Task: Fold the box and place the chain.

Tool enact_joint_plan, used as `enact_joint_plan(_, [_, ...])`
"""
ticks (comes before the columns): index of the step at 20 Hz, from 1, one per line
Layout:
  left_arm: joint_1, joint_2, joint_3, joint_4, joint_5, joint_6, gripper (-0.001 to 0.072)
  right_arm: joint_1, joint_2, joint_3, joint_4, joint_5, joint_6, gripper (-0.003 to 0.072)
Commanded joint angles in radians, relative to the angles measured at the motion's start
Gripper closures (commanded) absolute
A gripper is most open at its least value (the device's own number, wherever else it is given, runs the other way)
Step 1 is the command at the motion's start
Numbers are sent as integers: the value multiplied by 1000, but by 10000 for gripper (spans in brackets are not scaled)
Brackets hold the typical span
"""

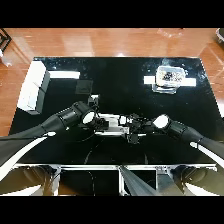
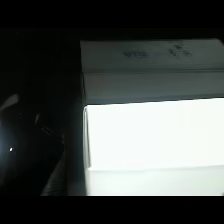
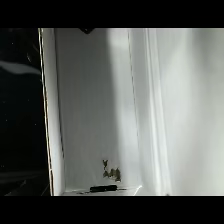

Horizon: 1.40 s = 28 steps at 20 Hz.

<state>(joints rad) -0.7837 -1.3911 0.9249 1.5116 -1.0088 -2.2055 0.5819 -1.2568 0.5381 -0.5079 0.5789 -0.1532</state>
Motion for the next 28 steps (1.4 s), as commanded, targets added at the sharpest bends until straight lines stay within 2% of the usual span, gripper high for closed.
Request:
enact_joint_plan(1, [1,0,16,-2,-21,-6,175,0,0,0,2,3,3,209])
enact_joint_plan(5, [1,-14,16,-1,-13,-17,184,0,0,0,2,3,3,209])
enact_joint_plan(9, [0,-29,16,-6,-6,-16,522,0,0,0,0,4,3,209])
enact_joint_plan(10, [0,-29,16,-6,0,-16,573,0,0,0,0,4,3,209])
enact_joint_plan(11, [1,-29,16,-6,2,-16,572,0,0,0,0,4,3,209])
enact_joint_plan(13, [0,-29,16,-6,2,3,679,0,0,0,0,4,3,208])
enact_joint_plan(14, [1,-29,16,-5,0,9,679,0,0,0,2,3,3,172])
enact_joint_plan(15, [1,-28,16,-5,-3,12,679,0,0,0,3,2,3,42])
enact_joint_plan(16, [2,-26,16,-5,-4,19,679,0,1,0,2,3,3,-29])
enact_joint_plan(20, [35,10,13,3,-96,46,679,-1,71,0,-28,13,64,-29])
enact_joint_plan(24, [70,64,8,29,-108,60,679,-1,156,0,-45,45,89,-28])
enact_joint_plan(28, [77,93,-79,50,-80,58,679,0,158,0,-254,68,123,-20])
